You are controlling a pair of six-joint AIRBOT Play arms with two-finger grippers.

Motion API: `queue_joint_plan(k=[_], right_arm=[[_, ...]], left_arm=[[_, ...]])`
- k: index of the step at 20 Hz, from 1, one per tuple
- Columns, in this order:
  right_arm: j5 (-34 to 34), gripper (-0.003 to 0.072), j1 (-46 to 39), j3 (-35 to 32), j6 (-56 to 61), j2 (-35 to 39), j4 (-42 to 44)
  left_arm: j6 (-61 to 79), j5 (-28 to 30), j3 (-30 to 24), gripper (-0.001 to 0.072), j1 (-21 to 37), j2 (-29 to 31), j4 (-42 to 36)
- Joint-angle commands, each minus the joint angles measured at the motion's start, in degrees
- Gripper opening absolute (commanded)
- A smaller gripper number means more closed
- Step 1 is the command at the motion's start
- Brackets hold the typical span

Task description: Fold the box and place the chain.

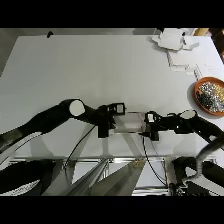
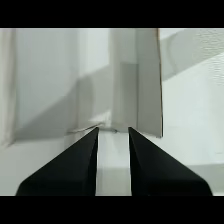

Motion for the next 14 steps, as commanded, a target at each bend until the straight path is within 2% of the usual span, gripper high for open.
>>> queue_joint_plan(k=[1,2,3,5,8,11,14], right_arm=[[0.1,0.0381,0.0,0.0,-0.2,0.0,-0.2],[0.1,0.0381,0.0,0.0,-0.3,0.0,-0.2],[0.1,0.0381,0.0,0.0,-0.2,0.0,-0.2],[0.1,0.0381,0.0,0.0,-0.2,0.0,-0.2],[0.1,0.0381,0.0,0.0,-0.2,0.0,-0.2],[0.1,0.0381,0.0,0.0,-0.2,0.0,-0.2],[0.1,0.0381,0.0,0.0,-0.2,0.0,-0.2]], left_arm=[[-20.8,-5.0,0.0,0.0176,4.7,6.5,9.8],[-28.1,-6.1,0.0,0.0033,6.6,7.6,11.9],[-35.2,-7.1,0.0,0.0002,8.5,8.0,13.6],[-46.5,-7.4,-1.0,0.0002,11.5,8.0,14.7],[-56.3,-5.3,-5.5,0.0003,13.3,6.9,12.9],[-56.6,-1.9,-9.2,0.0007,13.1,2.9,4.7],[-55.9,-1.4,-9.4,0.0007,12.0,-1.7,-1.0]])
